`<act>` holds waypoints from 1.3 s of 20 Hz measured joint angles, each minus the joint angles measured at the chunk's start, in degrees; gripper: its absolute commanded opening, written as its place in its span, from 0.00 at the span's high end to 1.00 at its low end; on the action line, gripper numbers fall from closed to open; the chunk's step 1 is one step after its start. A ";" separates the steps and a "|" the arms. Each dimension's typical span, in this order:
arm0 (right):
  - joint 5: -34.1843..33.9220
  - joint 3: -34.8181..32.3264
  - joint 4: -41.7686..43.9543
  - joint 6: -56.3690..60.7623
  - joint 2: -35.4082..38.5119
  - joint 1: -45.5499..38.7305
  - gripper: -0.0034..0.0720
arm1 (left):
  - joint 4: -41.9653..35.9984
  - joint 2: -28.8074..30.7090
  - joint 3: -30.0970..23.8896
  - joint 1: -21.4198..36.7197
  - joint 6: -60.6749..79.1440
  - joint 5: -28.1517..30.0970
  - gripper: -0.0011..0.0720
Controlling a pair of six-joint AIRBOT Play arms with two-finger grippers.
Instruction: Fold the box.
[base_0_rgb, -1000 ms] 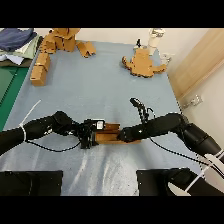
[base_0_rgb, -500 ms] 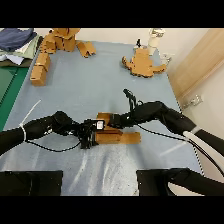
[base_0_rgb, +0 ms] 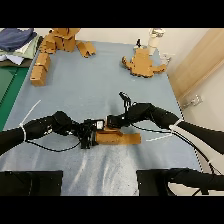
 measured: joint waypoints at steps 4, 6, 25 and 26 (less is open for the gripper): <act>0.52 0.02 -0.46 -1.60 -0.31 0.00 0.96 | 0.00 0.00 0.00 0.00 0.00 0.00 0.53; 0.61 0.02 -0.72 -2.54 -0.28 0.00 0.95 | 0.00 0.00 0.00 0.00 0.00 0.00 0.53; -19.32 -6.58 -22.67 -3.48 28.02 2.73 0.84 | 0.00 0.00 0.00 0.00 -0.02 0.02 0.53; -21.27 -8.52 -22.88 -5.49 29.27 3.58 0.62 | 0.00 0.00 0.00 0.00 -0.04 0.02 0.53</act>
